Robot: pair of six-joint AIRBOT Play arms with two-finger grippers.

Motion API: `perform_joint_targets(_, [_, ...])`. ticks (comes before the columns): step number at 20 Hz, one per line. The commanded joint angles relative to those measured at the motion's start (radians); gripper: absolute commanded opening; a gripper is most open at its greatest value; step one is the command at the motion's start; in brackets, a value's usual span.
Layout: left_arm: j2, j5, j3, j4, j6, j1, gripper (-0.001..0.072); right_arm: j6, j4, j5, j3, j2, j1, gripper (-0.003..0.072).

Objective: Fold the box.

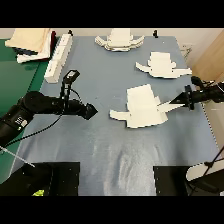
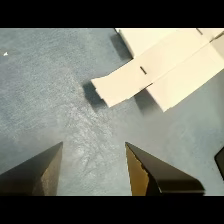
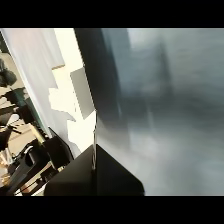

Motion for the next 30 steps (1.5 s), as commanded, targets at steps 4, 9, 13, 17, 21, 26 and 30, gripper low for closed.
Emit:
perform_joint_targets(4, [0.0,-0.054,0.001,-0.014,-0.078,0.002,0.0569,0.132,0.007,-0.375,-0.626,0.519,0.283,0.0])
perform_joint_targets(9, [-0.003,-0.162,0.002,-0.019,-0.091,0.104,0.057,0.171,0.012,-0.563,-0.888,0.887,0.475,0.0001])
perform_joint_targets(13, [-0.062,-0.186,0.002,-0.058,-0.078,0.203,0.0709,0.172,-0.044,-0.616,-0.916,1.092,0.619,0.0002])
perform_joint_targets(17, [-0.193,-0.2,0.001,-0.198,0.082,0.206,0.0709,0.172,-0.063,-0.632,-0.916,1.178,0.683,0.0002])
perform_joint_targets(21, [-0.339,-0.253,0.001,-0.341,0.24,0.206,0.0709,0.172,-0.066,-0.634,-0.916,1.182,0.704,0.0002])
perform_joint_targets(26, [-0.485,-0.346,0.002,-0.497,0.406,0.206,0.0708,0.172,-0.066,-0.634,-0.916,1.182,0.704,0.0002])
perform_joint_targets(30, [-0.59,-0.402,0.002,-0.6,0.499,0.199,0.0708,0.173,-0.064,-0.634,-0.916,1.182,0.704,0.0002])
